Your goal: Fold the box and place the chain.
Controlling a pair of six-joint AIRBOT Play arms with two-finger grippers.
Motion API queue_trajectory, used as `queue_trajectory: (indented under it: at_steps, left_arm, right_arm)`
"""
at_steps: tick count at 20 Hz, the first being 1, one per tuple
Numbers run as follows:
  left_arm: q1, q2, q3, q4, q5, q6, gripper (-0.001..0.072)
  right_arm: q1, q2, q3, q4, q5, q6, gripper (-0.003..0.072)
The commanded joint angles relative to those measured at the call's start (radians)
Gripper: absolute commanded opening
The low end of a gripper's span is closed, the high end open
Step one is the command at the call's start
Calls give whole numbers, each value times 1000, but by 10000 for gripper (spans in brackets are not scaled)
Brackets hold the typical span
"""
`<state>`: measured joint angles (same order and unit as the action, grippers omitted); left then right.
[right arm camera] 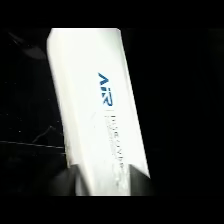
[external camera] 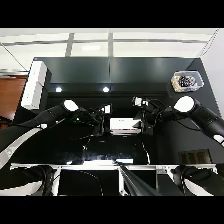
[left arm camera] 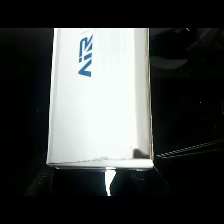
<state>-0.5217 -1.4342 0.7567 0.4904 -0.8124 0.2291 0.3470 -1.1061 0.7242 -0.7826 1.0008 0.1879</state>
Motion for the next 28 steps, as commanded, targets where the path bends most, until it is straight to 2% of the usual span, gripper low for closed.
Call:
queue_trajectory:
  at_steps: [1, 22, 23, 28]
  left_arm:
    - [-1, -1, 0, 0, 0, -1, 353]
    - [-1, -1, 0, 0, 0, -1, 353]
    - [-1, -1, 0, 0, 0, -1, 353]
    - [-1, -1, 0, 0, 0, -1, 353]
  right_arm:
    - [4, 0, 0, -4, 23, 3, 254]
    - [4, 0, -5, -4, 29, 14, 254]
    - [4, 0, -5, -4, 28, 14, 285]
    - [4, 0, -5, -4, 27, 14, 285]
